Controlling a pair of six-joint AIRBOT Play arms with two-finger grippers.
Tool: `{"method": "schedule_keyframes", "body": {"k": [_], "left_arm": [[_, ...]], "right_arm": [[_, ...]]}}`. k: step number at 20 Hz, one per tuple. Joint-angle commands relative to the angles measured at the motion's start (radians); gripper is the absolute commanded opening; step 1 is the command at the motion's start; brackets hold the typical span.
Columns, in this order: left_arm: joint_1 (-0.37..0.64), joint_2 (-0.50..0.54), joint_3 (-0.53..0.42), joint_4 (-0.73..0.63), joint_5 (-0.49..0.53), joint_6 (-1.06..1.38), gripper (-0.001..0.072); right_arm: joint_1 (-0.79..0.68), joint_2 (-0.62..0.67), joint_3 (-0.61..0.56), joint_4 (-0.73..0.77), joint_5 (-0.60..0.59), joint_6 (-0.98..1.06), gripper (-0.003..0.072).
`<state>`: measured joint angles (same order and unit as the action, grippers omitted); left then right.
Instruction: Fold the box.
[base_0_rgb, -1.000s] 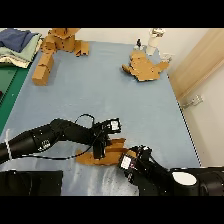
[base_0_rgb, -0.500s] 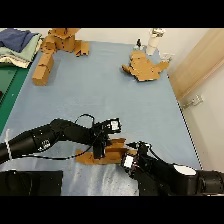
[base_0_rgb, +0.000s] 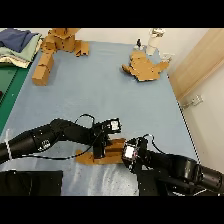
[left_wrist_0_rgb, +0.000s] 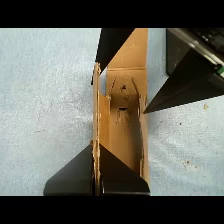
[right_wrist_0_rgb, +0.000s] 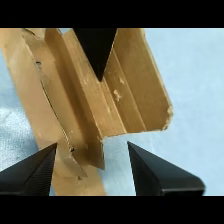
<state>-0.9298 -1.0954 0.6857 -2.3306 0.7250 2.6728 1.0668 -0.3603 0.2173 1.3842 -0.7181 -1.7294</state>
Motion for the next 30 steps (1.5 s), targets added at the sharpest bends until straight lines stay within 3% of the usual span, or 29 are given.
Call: {"method": "schedule_keyframes", "body": {"k": [1, 4, 8, 13, 17, 30], "left_arm": [[0.001, 0.000, 0.001, 0.000, -0.001, 0.000, 0.0015], [0.001, 0.000, 0.001, 0.000, -0.001, 0.000, 0.0015], [0.001, 0.000, 0.001, 0.000, -0.001, 0.000, 0.0015], [0.001, 0.000, 0.001, 0.000, -0.001, 0.000, 0.0015], [0.001, 0.000, 0.001, 0.000, -0.001, 0.000, 0.0015], [0.001, 0.000, 0.001, 0.000, -0.001, 0.000, 0.0015]], "right_arm": [[-0.169, -0.042, 0.000, 0.329, 0.054, -0.372, 0.0714], [-0.318, -0.129, 0.012, 0.611, 0.043, -0.688, 0.0714], [-0.474, -0.291, 0.075, 0.798, -0.088, -0.951, 0.0714], [-0.525, -0.349, 0.108, 0.816, -0.137, -1.020, 0.0713], [-0.525, -0.343, 0.109, 0.739, -0.197, -0.991, 0.0709], [-0.523, -0.345, 0.103, 0.816, -0.177, -1.118, 0.0707]]}}
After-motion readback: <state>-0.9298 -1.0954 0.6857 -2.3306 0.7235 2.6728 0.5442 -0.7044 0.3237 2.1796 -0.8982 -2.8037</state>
